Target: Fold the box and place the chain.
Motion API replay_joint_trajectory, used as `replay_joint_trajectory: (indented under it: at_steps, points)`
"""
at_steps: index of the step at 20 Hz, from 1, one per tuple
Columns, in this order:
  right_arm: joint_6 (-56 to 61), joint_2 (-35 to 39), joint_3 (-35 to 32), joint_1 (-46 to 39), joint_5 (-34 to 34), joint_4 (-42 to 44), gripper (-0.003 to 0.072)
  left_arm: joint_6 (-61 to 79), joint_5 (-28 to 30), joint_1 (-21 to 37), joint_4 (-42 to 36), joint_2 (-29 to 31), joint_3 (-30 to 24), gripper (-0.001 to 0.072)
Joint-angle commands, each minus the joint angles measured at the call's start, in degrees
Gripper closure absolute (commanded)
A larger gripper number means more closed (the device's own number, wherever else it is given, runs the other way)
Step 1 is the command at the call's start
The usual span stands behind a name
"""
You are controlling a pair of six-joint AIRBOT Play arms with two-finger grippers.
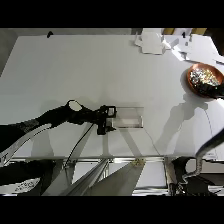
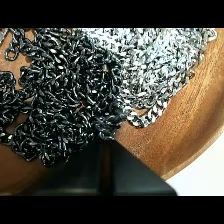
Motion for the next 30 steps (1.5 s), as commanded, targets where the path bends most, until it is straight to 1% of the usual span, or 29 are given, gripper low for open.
replay_joint_trajectory:
  at_steps: [1,9,12,14,17,19,23,28,30]
  points:
    - [-0.02,0.04,0.04,-0.02,-0.76,0.02,0.0674,0.02,0.02,0.0,0.0,0.04,-0.02,0.0602]
    - [-0.24,5.92,0.04,-0.02,-0.94,-0.04,0.0674,0.02,0.02,0.0,0.0,0.04,-0.02,0.0602]
    - [-0.24,6.25,0.04,0.04,1.42,0.42,0.0674,0.02,0.02,0.0,0.0,0.04,-0.02,0.0602]
    - [-3.02,7.82,0.04,0.04,2.97,3.39,0.0675,0.02,0.02,0.0,0.0,0.04,-0.02,0.0602]
    - [-8.59,13.97,0.04,0.42,4.37,13.53,0.0675,0.02,0.02,0.0,0.0,0.04,-0.02,0.0602]
    - [-10.95,19.28,0.04,2.62,6.8,17.4,0.0675,0.02,0.02,0.0,0.0,0.04,-0.02,0.0602]
    - [-12.98,29.2,0.04,9.68,13.07,17.42,0.0675,0.02,0.02,0.0,0.0,0.04,-0.02,0.0602]
    - [-13.68,39.67,0.02,17.35,24.09,17.97,0.0675,0.02,0.02,0.0,0.0,0.04,-0.02,0.0602]
    - [-13.81,41.92,0.02,19.19,24.04,17.7,0.0675,0.02,0.04,0.0,0.0,0.04,-0.02,0.0602]
